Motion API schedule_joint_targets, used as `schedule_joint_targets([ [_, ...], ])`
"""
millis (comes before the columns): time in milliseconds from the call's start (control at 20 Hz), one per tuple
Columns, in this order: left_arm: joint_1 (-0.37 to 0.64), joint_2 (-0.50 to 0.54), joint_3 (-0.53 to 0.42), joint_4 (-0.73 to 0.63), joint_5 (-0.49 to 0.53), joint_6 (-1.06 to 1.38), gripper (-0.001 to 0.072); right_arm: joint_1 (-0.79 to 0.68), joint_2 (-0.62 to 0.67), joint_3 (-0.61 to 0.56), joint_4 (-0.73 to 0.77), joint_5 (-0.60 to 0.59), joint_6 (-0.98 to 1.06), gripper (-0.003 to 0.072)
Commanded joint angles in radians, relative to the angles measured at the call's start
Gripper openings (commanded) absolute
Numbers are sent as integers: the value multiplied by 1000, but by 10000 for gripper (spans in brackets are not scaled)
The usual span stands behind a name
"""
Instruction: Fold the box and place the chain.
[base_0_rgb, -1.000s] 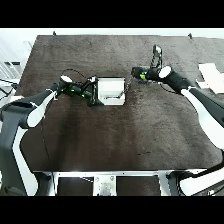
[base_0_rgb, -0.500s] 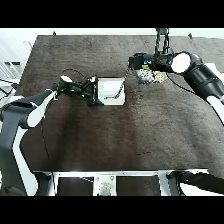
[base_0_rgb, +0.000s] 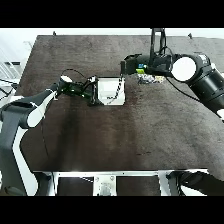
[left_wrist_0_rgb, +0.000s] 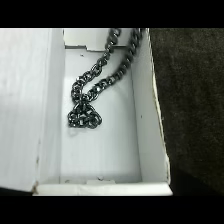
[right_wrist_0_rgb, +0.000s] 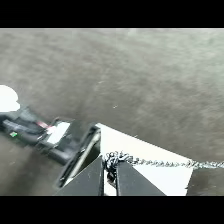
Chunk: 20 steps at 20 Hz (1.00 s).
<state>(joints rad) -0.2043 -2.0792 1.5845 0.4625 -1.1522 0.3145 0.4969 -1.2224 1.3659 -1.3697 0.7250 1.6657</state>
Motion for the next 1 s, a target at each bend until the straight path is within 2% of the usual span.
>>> schedule_joint_targets([
  [0, 1, 0, 0, 0, 0, 0, 407, 43, 5, -17, -7, -11, 29, 4],
  [150, 1, 0, 0, 0, 0, 0, 407, 63, 2, -26, 0, -108, 29, 4],
  [550, 1, 0, 0, 0, 0, 0, 407, 80, 2, -25, 18, -216, 32, 3],
  [950, 1, 0, 0, 0, 0, 0, 407, 80, -52, -65, 19, -219, 33, 4],
])
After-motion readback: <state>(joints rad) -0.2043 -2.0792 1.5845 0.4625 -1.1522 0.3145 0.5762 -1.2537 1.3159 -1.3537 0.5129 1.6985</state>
